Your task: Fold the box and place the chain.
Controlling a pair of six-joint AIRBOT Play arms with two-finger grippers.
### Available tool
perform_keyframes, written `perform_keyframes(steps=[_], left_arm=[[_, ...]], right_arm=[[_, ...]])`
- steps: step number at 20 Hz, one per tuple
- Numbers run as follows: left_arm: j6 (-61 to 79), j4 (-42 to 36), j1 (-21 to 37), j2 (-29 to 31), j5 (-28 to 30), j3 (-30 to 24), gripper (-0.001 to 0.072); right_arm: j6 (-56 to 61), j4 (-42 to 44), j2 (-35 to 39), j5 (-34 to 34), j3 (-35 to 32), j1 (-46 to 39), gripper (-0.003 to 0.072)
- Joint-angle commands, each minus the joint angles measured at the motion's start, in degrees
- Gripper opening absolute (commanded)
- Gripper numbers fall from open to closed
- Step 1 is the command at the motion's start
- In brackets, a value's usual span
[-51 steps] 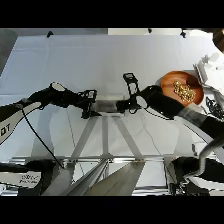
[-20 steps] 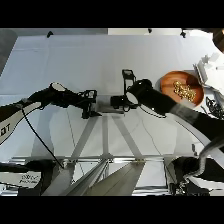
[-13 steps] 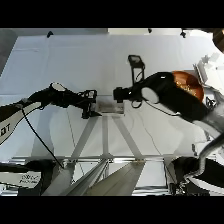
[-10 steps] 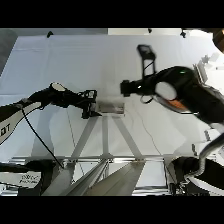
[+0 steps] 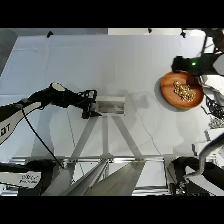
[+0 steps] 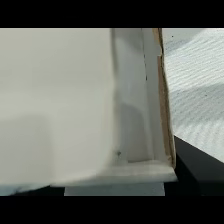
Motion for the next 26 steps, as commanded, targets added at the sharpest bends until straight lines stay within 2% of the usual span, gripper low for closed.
perform_keyframes(steps=[1, 3, 4, 7, 10, 15, 16, 18, 19, 21, 26], left_arm=[[0.00, 0.00, 0.02, 0.02, 0.02, 0.00, 0.0276], [0.00, 0.00, 0.02, 0.02, 0.02, 0.00, 0.0276], [0.00, 0.00, 0.02, 0.02, 0.02, 0.00, 0.0276], [0.00, 0.00, 0.02, 0.02, 0.02, 0.00, 0.0276], [0.00, 0.00, 0.02, 0.02, 0.02, 0.00, 0.0276], [0.00, 0.00, 0.02, 0.02, 0.02, 0.00, 0.0276], [0.00, 0.00, 0.02, 0.02, 0.02, 0.00, 0.0276], [-0.02, 0.00, 0.02, 0.02, 0.02, 0.00, 0.0276], [0.00, 0.00, 0.02, 0.02, 0.02, 0.00, 0.0276], [0.00, 0.00, 0.02, 0.02, 0.02, 0.00, 0.0276], [0.00, 0.00, 0.02, 0.02, 0.02, 0.00, 0.0276]], right_arm=[[-3.69, -1.38, -4.92, 0.59, -0.02, -8.90, 0.0606], [-3.72, -0.46, -10.01, 1.16, 0.00, -11.56, 0.0621], [-3.69, 0.04, -12.48, 1.22, 0.00, -12.31, 0.0651], [-3.67, 1.51, -19.12, 0.00, 0.07, -13.25, 0.0651], [-2.97, 1.57, -23.50, -1.70, 0.07, -13.22, 0.0648], [-2.78, 1.97, -28.83, 0.63, 0.07, -13.22, 0.0640], [-2.78, 1.95, -28.98, 0.57, 0.07, -13.22, 0.0590], [-2.80, 1.90, -28.98, 0.46, 0.07, -13.22, 0.0362], [-2.82, 1.90, -28.96, 0.50, 0.07, -13.22, 0.0276], [-2.84, 1.90, -28.85, 1.05, 0.07, -13.22, 0.0026], [-8.59, 1.75, -26.01, 4.00, 0.07, -13.22, 0.0008]])
